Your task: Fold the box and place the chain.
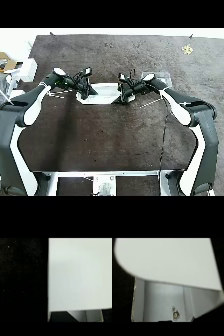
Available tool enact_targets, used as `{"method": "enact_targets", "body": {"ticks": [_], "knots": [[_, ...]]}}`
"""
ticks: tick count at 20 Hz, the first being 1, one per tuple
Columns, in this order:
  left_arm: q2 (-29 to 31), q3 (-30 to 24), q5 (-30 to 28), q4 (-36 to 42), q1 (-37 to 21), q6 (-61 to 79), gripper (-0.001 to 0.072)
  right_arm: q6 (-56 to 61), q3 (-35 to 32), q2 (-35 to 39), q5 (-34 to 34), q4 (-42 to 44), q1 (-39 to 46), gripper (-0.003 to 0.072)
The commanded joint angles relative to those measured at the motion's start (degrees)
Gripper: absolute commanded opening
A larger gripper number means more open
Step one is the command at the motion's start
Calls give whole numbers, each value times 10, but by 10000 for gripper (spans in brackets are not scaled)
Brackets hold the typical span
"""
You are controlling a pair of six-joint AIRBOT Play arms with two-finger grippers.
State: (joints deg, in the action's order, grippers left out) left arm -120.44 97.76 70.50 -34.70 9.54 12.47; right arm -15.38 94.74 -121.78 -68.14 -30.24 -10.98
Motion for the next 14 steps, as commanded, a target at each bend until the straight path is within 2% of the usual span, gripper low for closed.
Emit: {"method": "enact_targets", "body": {"ticks": [1,12,13,14], "knots": [[0,0,0,6,0,0,11,0,0,0,0,0,0,437],[0,0,4,26,0,0,13,0,0,0,0,0,0,437],[0,0,4,32,0,0,154,0,0,0,0,0,0,437],[0,0,7,35,0,0,224,0,0,0,0,0,0,437]]}}
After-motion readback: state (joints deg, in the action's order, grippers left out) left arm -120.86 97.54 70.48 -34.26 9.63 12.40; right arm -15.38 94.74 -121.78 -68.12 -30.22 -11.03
